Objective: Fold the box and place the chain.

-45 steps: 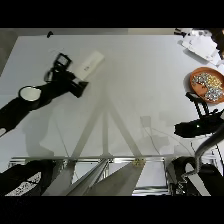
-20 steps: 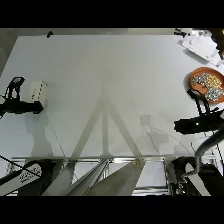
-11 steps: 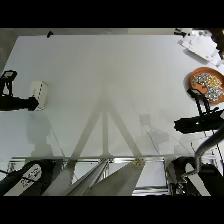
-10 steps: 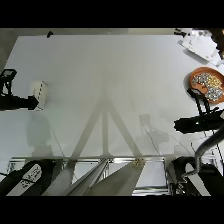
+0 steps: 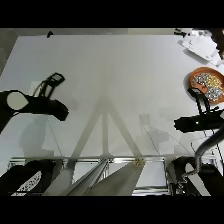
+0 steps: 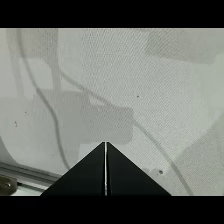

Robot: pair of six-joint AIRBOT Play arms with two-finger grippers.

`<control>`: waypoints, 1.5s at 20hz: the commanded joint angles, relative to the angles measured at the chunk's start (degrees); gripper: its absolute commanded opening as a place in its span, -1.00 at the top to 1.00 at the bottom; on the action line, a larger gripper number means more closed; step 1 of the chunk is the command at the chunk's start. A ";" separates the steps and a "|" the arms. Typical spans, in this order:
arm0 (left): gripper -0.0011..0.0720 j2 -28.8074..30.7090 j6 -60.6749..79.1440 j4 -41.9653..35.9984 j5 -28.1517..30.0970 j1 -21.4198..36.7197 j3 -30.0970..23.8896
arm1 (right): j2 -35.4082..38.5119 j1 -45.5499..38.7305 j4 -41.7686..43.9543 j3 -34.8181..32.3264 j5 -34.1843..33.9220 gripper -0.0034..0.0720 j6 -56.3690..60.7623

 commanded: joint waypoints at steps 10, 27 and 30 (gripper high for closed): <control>0.94 -12.96 -24.65 4.11 4.44 -19.96 -0.02 | -0.02 -0.04 0.17 -0.02 4.31 0.88 9.35; 0.94 -12.83 -31.54 6.58 4.28 -19.98 -0.02 | 0.00 -0.04 0.13 0.00 4.31 0.88 12.92; 0.94 -12.83 -31.56 6.58 4.28 -19.98 -0.02 | 0.00 -0.04 0.13 0.00 4.31 0.88 12.92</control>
